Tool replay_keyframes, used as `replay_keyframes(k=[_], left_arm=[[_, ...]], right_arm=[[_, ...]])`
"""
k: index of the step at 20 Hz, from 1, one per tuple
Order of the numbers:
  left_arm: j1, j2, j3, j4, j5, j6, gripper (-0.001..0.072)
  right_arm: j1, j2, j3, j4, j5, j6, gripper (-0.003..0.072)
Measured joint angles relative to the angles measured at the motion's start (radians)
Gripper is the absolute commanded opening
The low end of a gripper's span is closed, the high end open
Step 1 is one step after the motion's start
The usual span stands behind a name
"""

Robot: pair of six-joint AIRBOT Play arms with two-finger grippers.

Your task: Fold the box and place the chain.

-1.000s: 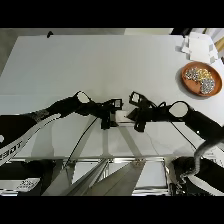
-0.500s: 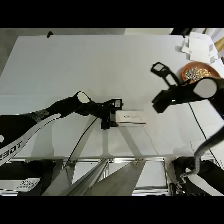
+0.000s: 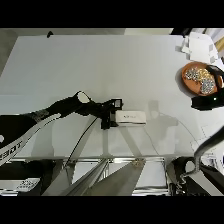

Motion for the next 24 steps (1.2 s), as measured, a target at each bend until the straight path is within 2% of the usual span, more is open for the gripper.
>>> replay_keyframes(k=[6,12,18,24], left_arm=[[0.007,0.035,-0.001,0.018,0.001,-0.020,0.0001],[0.100,0.232,0.000,0.085,-0.003,-0.197,0.0001],[0.359,0.511,0.000,0.254,-0.068,-0.478,0.0001],[0.755,0.766,0.000,0.404,-0.106,-0.689,0.0001]], right_arm=[[-0.033,0.000,-0.058,0.024,-0.011,0.009,0.0013],[-0.037,0.000,-0.072,0.033,-0.018,0.011,0.0013],[-0.037,0.000,-0.074,0.055,-0.032,0.011,0.0013],[-0.037,0.000,-0.074,0.072,-0.050,0.008,0.0013]])
